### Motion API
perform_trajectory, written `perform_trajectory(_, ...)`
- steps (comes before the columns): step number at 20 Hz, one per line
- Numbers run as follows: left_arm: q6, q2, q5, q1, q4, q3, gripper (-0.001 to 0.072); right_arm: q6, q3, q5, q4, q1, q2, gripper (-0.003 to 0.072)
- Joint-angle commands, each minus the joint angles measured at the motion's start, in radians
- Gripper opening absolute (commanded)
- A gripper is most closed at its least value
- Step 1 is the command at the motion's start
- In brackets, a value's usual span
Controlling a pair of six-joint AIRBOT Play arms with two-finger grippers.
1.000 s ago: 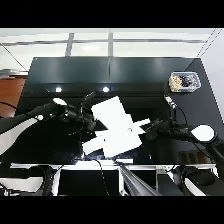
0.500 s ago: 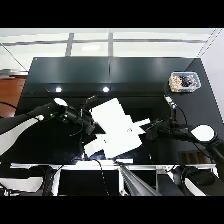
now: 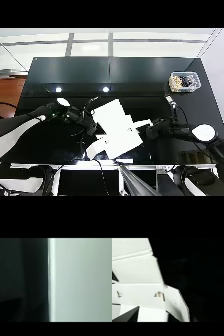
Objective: Fold the box and place the chain.
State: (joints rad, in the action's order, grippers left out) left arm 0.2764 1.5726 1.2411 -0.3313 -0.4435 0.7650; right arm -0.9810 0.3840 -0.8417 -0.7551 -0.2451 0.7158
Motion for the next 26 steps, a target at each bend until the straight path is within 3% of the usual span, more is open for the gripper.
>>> perform_trajectory(1,-0.004,-0.024,-0.003,-0.003,-0.061,0.025,0.0026,-0.007,0.079,-0.14,-0.164,0.087,-0.001,0.0692)
perform_trajectory(5,-0.008,-0.146,-0.101,-0.056,-0.257,0.034,0.0026,-0.006,0.238,-0.221,-0.365,0.22,-0.001,0.0692)
perform_trajectory(9,-0.016,-0.247,-0.323,-0.164,-0.445,0.034,0.0027,-0.005,0.276,-0.038,-0.472,0.265,-0.001,0.0692)
perform_trajectory(12,-0.16,-0.251,-0.326,-0.204,-0.349,0.035,0.0028,-0.006,0.276,0.096,-0.415,0.264,-0.001,0.0692)
perform_trajectory(15,-0.202,-0.248,-0.329,-0.249,-0.349,0.033,0.0027,0.181,0.274,0.011,-0.345,0.231,0.0,0.0692)
perform_trajectory(17,-0.223,-0.248,-0.383,-0.28,-0.362,0.023,0.0028,0.303,0.257,-0.069,-0.345,0.197,0.011,0.0694)
perform_trajectory(20,-0.219,-0.248,-0.486,-0.288,-0.337,-0.03,0.0028,0.33,0.188,-0.098,-0.356,0.167,0.028,0.0693)
perform_trajectory(26,-0.22,-0.249,-0.485,-0.311,-0.339,-0.07,0.0027,0.331,0.109,-0.101,-0.348,0.156,0.028,0.0693)
